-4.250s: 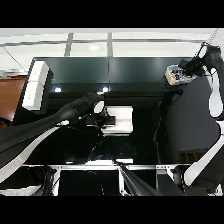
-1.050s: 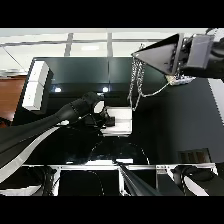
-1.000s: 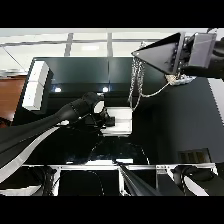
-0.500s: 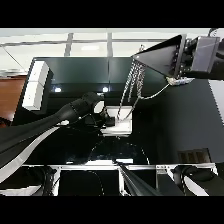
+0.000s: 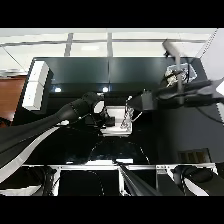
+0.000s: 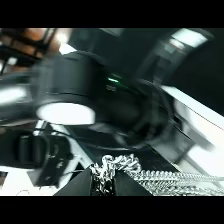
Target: Fold the box and place the chain.
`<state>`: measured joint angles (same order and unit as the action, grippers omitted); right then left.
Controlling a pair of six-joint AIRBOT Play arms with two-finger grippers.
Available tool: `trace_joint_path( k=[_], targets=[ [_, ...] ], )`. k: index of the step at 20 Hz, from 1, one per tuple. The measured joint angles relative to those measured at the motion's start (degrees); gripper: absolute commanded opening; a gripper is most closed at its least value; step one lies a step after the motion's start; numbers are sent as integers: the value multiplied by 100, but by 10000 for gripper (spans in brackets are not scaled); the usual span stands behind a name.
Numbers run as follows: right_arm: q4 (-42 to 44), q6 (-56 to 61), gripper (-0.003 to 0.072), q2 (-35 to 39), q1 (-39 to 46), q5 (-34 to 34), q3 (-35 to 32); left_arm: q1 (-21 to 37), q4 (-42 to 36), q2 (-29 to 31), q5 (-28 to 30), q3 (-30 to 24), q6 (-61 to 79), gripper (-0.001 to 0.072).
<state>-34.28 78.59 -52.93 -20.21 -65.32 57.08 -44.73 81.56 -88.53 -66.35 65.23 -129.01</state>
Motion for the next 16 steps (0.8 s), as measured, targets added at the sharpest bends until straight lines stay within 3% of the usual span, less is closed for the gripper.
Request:
trace_joint_path(
  k=[8, 9, 10, 16],
  targets=[
    [-203, 389, 35, -28, -105, 1023, -1108, 0, 0, 0, 0, 0, 2, 29],
    [-212, 420, 219, -48, -138, 1152, -1187, 0, 0, 0, 0, 0, 0, 29],
    [-216, 457, 314, -66, -162, 1261, -1235, 0, 0, 0, 2, 0, 2, 29],
    [-535, 544, 314, -114, 581, 1362, -1346, 0, 0, 0, 2, 0, 0, 29]
  ],
)
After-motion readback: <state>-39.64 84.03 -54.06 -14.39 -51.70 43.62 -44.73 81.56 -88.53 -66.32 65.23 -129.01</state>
